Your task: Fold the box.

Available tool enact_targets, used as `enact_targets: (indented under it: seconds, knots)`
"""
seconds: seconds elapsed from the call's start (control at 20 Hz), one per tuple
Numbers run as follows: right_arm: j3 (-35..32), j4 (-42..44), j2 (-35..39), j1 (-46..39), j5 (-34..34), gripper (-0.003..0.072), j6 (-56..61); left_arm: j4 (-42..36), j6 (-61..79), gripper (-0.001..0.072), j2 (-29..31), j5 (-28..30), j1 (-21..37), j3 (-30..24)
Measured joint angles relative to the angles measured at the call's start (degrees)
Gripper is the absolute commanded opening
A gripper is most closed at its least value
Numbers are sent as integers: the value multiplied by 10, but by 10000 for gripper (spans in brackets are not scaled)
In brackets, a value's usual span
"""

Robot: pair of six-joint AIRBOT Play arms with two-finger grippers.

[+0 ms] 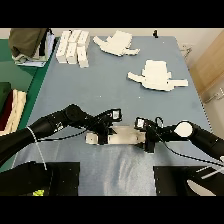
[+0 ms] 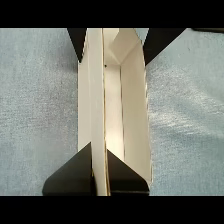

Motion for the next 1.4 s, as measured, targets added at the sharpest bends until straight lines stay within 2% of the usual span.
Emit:
enact_targets:
  seconds: [0.15,0.25,0.7,0.75,0.8,0.85,1.15,1.25,1.4]
  knots:
    - [0,16,-17,-1,0,679,-38,0,0,17,0,0,0,0]
    - [0,24,-21,-1,3,511,-53,0,0,17,0,-1,0,0]
    - [-1,37,-27,-25,53,525,-82,0,1,17,0,-1,0,0]
    - [-1,38,-27,-27,54,548,-86,0,1,17,0,-1,0,0]
    - [-1,38,-27,-28,54,633,-87,0,1,17,0,0,0,0]
    - [-1,38,-27,-29,59,652,-90,0,0,17,0,0,0,0]
    - [-1,35,-32,-32,48,636,-98,0,0,17,0,1,0,0]
    - [-1,36,-38,-32,40,550,-105,0,0,17,0,1,0,0]
    - [-1,43,-42,-32,35,517,-116,0,0,17,0,1,0,0]
